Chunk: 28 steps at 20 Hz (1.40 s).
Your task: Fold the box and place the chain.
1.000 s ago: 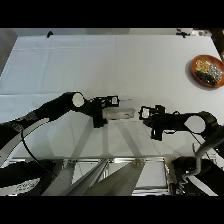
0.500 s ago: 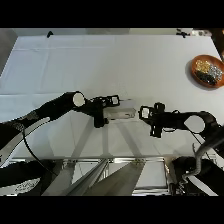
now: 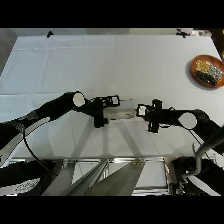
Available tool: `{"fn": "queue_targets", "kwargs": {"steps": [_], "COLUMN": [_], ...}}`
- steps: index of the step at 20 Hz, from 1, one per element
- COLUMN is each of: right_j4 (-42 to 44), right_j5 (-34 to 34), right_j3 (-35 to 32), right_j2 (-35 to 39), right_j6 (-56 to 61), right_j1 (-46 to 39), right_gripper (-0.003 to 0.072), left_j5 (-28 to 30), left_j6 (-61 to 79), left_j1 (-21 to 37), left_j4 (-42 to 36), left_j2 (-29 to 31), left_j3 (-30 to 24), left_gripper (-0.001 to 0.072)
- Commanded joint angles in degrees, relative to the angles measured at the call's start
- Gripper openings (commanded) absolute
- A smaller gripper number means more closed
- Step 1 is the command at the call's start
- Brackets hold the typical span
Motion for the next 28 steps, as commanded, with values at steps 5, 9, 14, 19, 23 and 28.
{"fn": "queue_targets", "kwargs": {"steps": [5,9,14,19,23,28], "right_j4": [1.0,8.4,19.2,23.8,29.2,32.9], "right_j5": [-5.0,-7.2,-7.0,-7.1,-6.7,-6.5], "right_j3": [0.0,0.0,0.0,0.0,0.0,0.0], "right_j2": [-5.0,-8.3,-11.5,-12.2,-12.2,-12.2], "right_j6": [-12.5,-17.6,-27.6,-31.6,-35.3,-36.2], "right_j1": [0.0,0.0,0.0,0.0,0.1,0.1], "right_gripper": [0.0181,0.044,0.0358,0.0218,0.0217,0.0153], "left_j5": [-0.4,-0.4,-0.4,-0.4,-0.4,-0.4], "left_j6": [-0.3,-0.3,-0.3,-0.3,-0.3,-0.3], "left_j1": [0.0,0.0,0.0,0.0,0.0,0.0], "left_j4": [-0.1,-0.1,-0.1,-0.1,-0.1,-0.1], "left_j2": [0.0,0.0,0.0,0.0,0.0,0.0], "left_j3": [0.0,0.0,0.0,0.0,0.0,0.0], "left_gripper": [0.0348,0.0348,0.0348,0.0348,0.0348,0.0348]}}
